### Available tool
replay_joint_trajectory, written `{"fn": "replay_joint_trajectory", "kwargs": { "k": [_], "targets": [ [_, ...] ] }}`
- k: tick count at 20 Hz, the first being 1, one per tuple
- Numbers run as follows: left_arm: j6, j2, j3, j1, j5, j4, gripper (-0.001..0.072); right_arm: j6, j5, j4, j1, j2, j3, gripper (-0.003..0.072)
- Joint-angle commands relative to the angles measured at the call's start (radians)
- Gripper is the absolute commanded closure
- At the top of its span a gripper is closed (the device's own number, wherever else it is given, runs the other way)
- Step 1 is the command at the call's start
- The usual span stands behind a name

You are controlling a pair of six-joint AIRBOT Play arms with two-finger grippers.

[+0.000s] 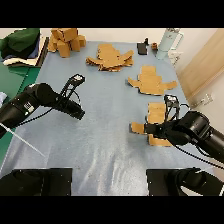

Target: Fold the box.

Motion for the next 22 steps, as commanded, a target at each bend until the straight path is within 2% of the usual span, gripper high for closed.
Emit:
{"fn": "replay_joint_trajectory", "kwargs": {
  "k": [1,10,12,15,18,22],
  "targets": [
    [0.0,0.0,0.001,0.0,0.0,0.0,0.0695,0.0,0.0,0.0,0.0,0.0,0.001,0.068],
    [0.0,0.0,0.001,0.0,0.0,0.0,0.0695,0.0,0.001,-0.002,0.0,0.0,0.0,0.0681],
    [0.0,0.0,0.001,0.0,0.0,0.0,0.0695,0.0,0.039,-0.051,0.0,-0.002,0.0,0.0681],
    [0.0,0.0,0.001,-0.001,0.001,-0.004,0.0695,0.0,0.054,-0.048,0.0,-0.001,0.0,0.0681],
    [0.0,0.0,0.001,0.0,0.001,-0.074,0.0695,0.001,0.058,-0.036,0.0,-0.001,0.0,0.0682],
    [0.0,0.0,0.001,-0.001,0.002,-0.275,0.0695,0.003,0.078,-0.029,0.0,-0.002,0.0,0.0681]
  ]
}}
